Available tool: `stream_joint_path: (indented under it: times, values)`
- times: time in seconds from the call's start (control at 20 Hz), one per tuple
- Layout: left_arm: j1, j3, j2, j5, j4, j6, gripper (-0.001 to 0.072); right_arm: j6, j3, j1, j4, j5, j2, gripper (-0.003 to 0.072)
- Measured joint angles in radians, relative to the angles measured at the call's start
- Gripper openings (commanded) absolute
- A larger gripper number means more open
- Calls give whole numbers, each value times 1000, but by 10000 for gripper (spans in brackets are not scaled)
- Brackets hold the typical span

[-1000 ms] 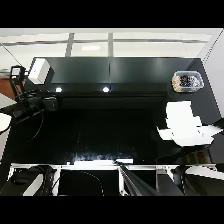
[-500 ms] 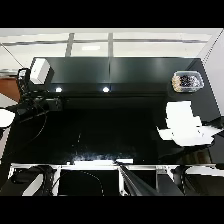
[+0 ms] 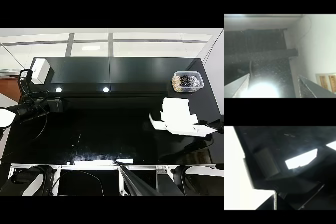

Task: Fold the box and place the chain.

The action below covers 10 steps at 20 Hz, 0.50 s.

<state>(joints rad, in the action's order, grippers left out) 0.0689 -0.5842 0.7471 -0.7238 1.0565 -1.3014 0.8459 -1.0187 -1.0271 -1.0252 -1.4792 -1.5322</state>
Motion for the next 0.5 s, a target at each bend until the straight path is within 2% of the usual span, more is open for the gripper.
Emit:
stream_joint_path:
  times: [0.25,0.5]
  values:
    - [0,0,0,-16,0,0,703,-27,10,77,32,-8,37,43]
    - [8,0,0,-45,-2,1,703,-19,60,182,163,19,112,42]
